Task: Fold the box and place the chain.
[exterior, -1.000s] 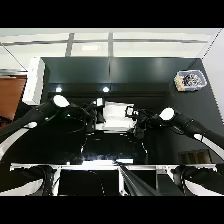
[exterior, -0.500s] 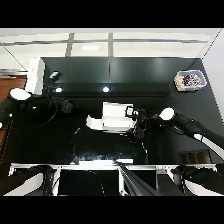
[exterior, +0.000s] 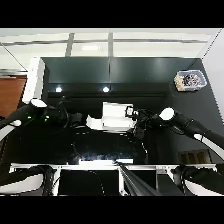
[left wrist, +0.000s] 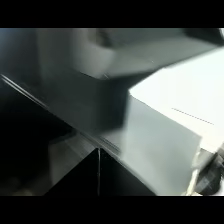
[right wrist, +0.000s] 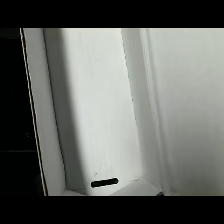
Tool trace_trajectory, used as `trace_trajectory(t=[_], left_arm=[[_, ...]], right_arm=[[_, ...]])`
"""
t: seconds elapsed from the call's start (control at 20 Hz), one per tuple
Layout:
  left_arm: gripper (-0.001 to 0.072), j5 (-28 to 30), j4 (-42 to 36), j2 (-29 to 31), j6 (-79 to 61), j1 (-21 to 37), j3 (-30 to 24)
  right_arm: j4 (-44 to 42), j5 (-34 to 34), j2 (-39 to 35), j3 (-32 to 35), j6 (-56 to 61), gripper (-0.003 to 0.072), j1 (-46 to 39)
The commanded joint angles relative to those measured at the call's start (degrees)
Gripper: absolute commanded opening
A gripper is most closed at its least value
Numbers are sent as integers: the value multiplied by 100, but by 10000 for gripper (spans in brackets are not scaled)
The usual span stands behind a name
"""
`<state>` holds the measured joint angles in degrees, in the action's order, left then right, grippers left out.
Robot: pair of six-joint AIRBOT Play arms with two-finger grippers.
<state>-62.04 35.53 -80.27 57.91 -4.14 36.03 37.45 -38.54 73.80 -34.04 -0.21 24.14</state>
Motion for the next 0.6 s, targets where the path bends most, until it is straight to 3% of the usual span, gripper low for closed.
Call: trace_trajectory(t=[0.0,0.3,0.35,0.45,0.5,0.55], left_arm=[[28,-103,-573,-459,-205,-527,33],[30,-354,-623,-483,-297,-514,483],[73,-470,-623,-483,-332,-514,577],[251,-643,-621,-483,-372,-516,745],[402,-704,-621,-485,-498,-516,831],[644,-743,-619,-485,-579,-516,914]], right_arm=[[-2,-4,2,2,2,17,2],[0,-4,2,2,2,16,2],[0,-4,2,2,2,16,2],[0,-4,2,2,2,16,2],[-2,-4,2,2,2,17,2],[-2,-4,2,2,2,16,2]])
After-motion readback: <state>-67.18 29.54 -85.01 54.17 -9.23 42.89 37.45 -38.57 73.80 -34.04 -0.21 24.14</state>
